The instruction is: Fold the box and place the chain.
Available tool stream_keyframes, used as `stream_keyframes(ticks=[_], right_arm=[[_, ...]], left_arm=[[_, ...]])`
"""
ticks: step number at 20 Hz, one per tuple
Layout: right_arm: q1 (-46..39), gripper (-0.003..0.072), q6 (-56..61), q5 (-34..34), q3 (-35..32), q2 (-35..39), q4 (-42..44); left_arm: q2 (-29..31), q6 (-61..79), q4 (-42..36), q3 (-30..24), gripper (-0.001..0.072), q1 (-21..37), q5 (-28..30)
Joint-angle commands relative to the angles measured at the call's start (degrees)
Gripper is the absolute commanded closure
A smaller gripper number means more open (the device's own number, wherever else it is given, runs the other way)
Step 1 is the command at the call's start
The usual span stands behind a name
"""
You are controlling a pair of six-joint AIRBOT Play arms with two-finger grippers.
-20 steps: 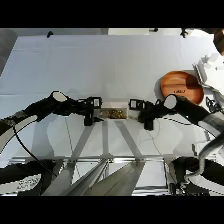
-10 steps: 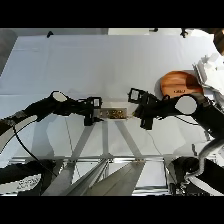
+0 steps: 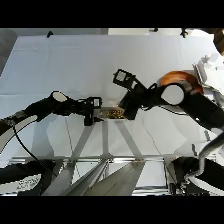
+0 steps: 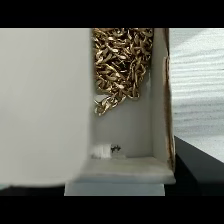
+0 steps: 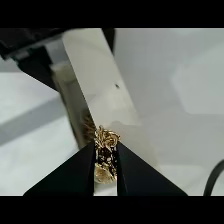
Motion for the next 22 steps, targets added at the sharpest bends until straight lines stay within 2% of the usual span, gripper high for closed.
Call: stream_keyframes(ticks=[1, 3, 4, 5, 6, 11, 13, 14, 15, 19, 22], right_arm=[[1.51, 0.0571, 2.71, 5.38, 4.33, -3.04, 0.66], [1.49, 0.0557, 2.71, 8.83, 7.19, -3.08, 0.59], [1.36, 0.0520, 2.73, 10.05, 8.48, -3.08, 0.59], [1.38, 0.0407, 2.73, 10.71, 9.62, -3.08, 0.57], [1.38, 0.0353, 2.73, 10.78, 10.45, -3.08, 0.57], [-0.55, 0.0350, 2.80, 9.90, 12.46, -3.74, 0.44], [-3.30, 0.0357, 6.60, 9.99, 12.55, -5.51, 0.63], [-4.68, 0.0396, 8.17, 10.51, 12.55, -6.97, 0.90], [-6.10, 0.0401, 8.57, 11.52, 12.55, -8.79, 1.77], [-7.82, 0.0388, 6.51, 16.70, 12.52, -15.06, 4.76], [-7.72, 0.0388, 2.47, 18.16, 12.52, -16.92, 6.58]], left_arm=[[-0.02, 0.00, 0.00, 0.00, 0.0277, 0.02, 0.02], [0.00, 0.00, 0.00, 0.00, 0.0277, 0.02, 0.00], [-0.02, 0.00, 0.00, 0.00, 0.0277, 0.02, 0.00], [-0.02, 0.00, 0.00, -0.02, 0.0277, 0.02, 0.00], [-0.02, 0.00, 0.00, 0.00, 0.0277, 0.02, 0.00], [-0.02, 0.00, -0.02, -0.02, 0.0277, 0.02, -0.02], [-0.02, 0.00, 0.00, 0.00, 0.0277, 0.02, 0.00], [-0.02, 0.00, 0.00, 0.00, 0.0277, 0.02, 0.00], [-0.02, 0.00, 0.00, 0.00, 0.0277, 0.02, 0.00], [-0.02, 0.00, 0.00, 0.00, 0.0277, 0.02, 0.00], [-0.02, 0.00, 0.00, 0.00, 0.0277, 0.02, 0.00]])
